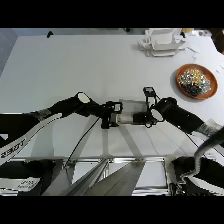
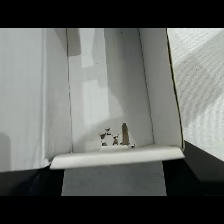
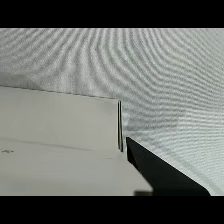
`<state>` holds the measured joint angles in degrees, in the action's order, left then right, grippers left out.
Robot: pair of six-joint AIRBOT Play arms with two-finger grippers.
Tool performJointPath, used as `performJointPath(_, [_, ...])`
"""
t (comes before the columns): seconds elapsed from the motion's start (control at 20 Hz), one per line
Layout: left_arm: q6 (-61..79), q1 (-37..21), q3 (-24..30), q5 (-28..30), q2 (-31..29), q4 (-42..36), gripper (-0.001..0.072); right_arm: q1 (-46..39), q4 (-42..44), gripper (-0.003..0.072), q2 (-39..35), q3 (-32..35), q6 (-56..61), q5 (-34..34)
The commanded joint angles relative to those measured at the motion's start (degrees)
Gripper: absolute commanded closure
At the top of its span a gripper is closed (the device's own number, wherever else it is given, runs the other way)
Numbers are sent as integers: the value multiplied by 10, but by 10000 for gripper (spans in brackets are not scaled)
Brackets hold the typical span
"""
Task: Fold the box and place the chain.
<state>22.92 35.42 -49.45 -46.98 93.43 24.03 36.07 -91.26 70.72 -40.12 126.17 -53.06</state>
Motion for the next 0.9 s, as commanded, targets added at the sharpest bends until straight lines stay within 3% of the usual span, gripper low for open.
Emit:
performJointPath(0.0, [0,0,0,0,0,0,666,0,-1,524,6,0,-7,-1])
performJointPath(0.2, [0,0,0,0,0,0,666,0,-1,673,7,0,-11,-1])
performJointPath(0.4, [0,0,0,0,0,0,666,0,-2,662,7,0,-22,1])
performJointPath(0.5, [0,0,0,0,0,0,666,0,-5,478,7,0,-22,7])
performJointPath(0.8, [0,0,0,0,0,0,666,0,-19,493,7,0,-21,26])
performJointPath(0.85, [0,0,0,0,0,0,666,0,-19,534,7,0,-21,28])
